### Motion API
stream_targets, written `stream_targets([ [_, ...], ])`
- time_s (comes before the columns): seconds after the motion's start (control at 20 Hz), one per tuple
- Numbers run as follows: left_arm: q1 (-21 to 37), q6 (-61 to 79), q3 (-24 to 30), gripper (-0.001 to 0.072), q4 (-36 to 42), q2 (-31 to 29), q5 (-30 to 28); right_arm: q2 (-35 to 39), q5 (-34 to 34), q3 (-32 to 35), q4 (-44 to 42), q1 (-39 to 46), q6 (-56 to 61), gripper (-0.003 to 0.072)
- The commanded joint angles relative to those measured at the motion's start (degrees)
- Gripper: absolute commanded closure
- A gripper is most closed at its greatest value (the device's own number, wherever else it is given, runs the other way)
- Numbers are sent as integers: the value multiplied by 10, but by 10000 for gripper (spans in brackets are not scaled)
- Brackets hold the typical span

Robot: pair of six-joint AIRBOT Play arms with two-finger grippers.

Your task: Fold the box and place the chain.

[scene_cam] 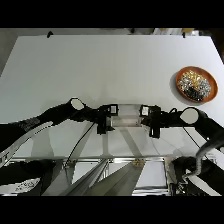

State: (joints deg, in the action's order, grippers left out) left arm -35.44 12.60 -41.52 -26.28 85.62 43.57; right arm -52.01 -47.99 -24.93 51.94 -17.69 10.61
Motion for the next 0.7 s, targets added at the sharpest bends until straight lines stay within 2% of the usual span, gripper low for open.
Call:
stream_targets([
  [0.0,0,1,0,348,-1,0,0,71,-2,0,26,0,157,666],
  [0.05,0,1,0,348,-1,0,0,91,16,0,50,0,221,666],
  [0.15,0,1,0,348,-1,0,0,118,63,0,147,0,419,666],
  [0.25,0,1,0,348,-1,0,0,120,72,0,230,23,549,666],
  [0.45,0,1,0,348,-1,0,0,90,54,0,234,128,668,666],
  [0.65,0,1,0,348,-1,0,0,22,1,0,152,156,683,667],
])
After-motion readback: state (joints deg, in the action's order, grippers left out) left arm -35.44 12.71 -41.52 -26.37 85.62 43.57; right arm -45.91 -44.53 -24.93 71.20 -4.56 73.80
